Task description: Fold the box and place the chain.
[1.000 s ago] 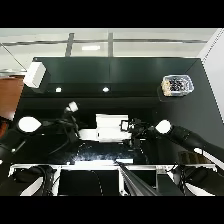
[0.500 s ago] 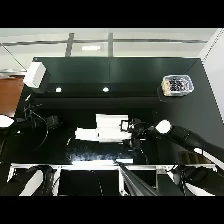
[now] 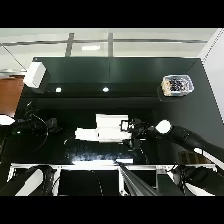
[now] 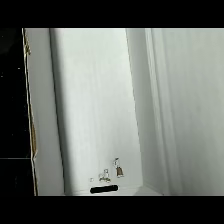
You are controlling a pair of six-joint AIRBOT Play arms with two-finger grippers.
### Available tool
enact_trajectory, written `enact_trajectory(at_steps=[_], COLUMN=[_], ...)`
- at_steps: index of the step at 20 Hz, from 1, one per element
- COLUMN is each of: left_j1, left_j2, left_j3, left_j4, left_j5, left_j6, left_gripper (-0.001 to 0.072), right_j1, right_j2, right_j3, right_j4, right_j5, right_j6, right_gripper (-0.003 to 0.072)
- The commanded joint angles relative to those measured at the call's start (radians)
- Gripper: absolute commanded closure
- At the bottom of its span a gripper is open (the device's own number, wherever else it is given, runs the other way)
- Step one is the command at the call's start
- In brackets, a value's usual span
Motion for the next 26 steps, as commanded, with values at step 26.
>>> enact_trajectory(at_steps=[26], left_j1=[-0.356], left_j2=[-0.26], left_j3=[-0.002], left_j4=[-0.257], left_j5=[0.072], left_j6=[0.153], left_gripper=[0.067], right_j1=[0.0], right_j2=[0.0], right_j3=[0.0], right_j4=[0.001], right_j5=[0.0], right_j6=[0.0], right_gripper=[0.0147])
